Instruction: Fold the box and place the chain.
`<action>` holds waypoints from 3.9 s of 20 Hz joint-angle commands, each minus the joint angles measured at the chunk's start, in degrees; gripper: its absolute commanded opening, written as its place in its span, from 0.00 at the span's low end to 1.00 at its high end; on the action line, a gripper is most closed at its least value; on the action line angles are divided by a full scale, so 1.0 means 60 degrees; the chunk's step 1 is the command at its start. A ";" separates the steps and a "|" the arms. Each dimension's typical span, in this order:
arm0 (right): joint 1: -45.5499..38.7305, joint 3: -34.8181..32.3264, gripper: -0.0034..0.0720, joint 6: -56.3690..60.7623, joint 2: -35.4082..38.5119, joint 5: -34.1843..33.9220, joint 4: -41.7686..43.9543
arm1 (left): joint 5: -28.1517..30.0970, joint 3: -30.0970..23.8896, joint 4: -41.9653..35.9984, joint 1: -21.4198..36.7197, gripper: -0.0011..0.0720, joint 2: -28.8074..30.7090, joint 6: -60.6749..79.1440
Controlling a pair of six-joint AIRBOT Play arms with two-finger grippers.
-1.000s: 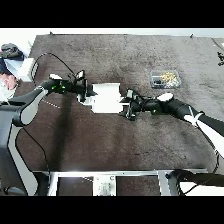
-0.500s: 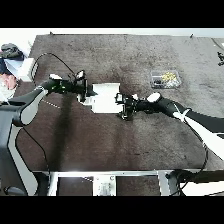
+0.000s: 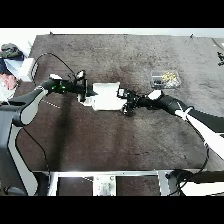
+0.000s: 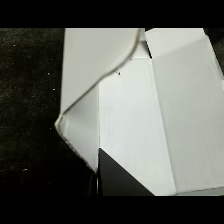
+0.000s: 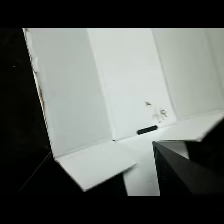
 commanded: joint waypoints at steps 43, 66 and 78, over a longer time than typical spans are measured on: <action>-0.1359 0.5592 0.99 -0.0459 -0.4255 0.5982 0.0685 | -0.0004 -0.0004 -0.0055 -0.0004 0.03 -0.0007 0.0000; -0.1260 0.6065 0.93 -0.0718 -0.4892 0.5727 0.0452 | -0.0007 -0.0004 -0.0055 -0.0004 0.03 -0.0007 0.0000; -0.1246 0.6065 0.69 -0.0710 -0.4889 0.5621 0.0404 | -0.0007 -0.0004 -0.0055 -0.0004 0.03 -0.0007 0.0000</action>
